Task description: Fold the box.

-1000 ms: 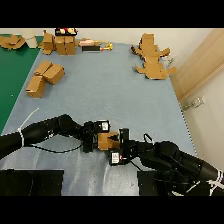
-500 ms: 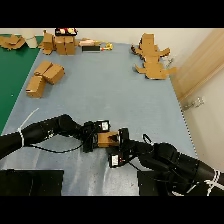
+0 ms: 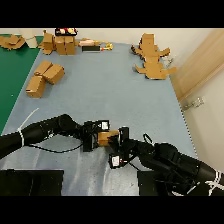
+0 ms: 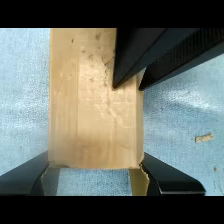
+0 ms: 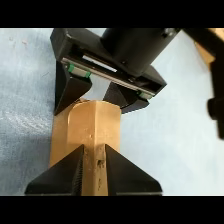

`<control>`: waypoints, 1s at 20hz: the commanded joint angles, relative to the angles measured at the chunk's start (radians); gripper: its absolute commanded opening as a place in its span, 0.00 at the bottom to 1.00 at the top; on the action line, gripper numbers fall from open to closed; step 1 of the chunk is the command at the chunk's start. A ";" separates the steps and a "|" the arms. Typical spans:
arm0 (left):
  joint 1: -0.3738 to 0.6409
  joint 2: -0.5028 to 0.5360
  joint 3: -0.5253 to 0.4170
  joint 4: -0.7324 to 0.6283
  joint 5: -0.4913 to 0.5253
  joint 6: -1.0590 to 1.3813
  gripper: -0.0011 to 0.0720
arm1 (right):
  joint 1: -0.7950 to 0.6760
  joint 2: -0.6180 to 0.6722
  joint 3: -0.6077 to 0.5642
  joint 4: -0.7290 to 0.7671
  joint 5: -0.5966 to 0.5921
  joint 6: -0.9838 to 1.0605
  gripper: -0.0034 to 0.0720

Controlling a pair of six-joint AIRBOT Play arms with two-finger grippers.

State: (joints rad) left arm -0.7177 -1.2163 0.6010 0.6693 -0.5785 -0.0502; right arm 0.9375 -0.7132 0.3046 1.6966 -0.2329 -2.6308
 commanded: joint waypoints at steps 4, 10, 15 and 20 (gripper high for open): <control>0.000 0.001 0.000 0.000 0.000 0.000 0.76 | 0.000 0.040 0.000 0.000 -0.003 0.000 0.30; 0.000 0.001 0.000 0.000 0.000 0.000 0.76 | -0.002 0.038 0.000 -0.022 0.030 0.000 0.25; 0.000 0.001 0.000 0.000 0.000 0.000 0.76 | -0.001 -0.021 0.000 -0.022 0.063 0.000 0.24; 0.000 0.001 0.000 0.000 0.000 0.000 0.76 | 0.006 -0.019 0.000 -0.021 0.066 0.000 0.14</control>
State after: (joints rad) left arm -0.7177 -1.2163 0.6006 0.6693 -0.5789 -0.0505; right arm 0.9386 -0.7284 0.3046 1.6752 -0.1722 -2.6312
